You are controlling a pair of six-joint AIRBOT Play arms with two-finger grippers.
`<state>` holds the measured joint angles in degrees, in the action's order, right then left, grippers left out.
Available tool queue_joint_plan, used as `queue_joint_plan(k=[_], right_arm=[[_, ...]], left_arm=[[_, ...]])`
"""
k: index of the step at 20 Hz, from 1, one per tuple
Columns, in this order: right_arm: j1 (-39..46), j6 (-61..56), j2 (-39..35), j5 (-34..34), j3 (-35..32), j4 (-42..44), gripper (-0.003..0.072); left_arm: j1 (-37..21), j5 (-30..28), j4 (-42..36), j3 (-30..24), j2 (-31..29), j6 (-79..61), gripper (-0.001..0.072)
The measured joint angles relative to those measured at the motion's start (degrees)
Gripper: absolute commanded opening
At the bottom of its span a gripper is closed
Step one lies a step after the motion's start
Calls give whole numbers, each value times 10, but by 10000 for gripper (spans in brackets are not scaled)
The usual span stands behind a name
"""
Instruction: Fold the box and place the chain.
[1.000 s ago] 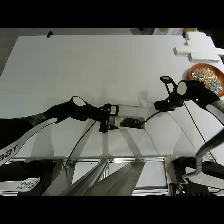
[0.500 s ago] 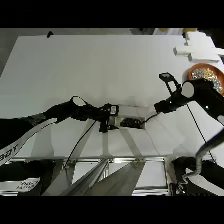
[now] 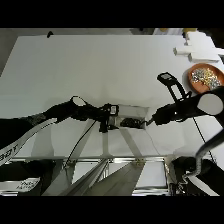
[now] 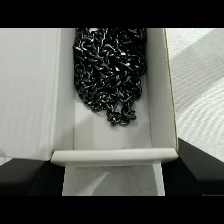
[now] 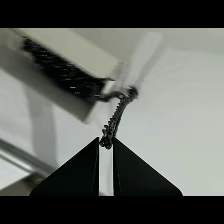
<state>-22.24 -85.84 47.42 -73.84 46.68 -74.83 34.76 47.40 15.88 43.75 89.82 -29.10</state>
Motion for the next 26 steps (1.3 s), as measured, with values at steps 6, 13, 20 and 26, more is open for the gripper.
queue_joint_plan(k=[6, 13, 20, 26], right_arm=[[-6, 45, -28, 46, 0, 145, 15], [-7, 102, -21, 121, 0, 252, 15], [-37, 129, 54, 147, -10, 238, 161], [-39, 188, 84, 148, 16, 221, 195]], left_arm=[[0, 0, 0, 0, 0, 0, 208], [0, 0, 0, 0, 0, 0, 208], [0, 0, 0, 0, 0, 0, 208], [0, 0, 0, 0, 0, 0, 208]])
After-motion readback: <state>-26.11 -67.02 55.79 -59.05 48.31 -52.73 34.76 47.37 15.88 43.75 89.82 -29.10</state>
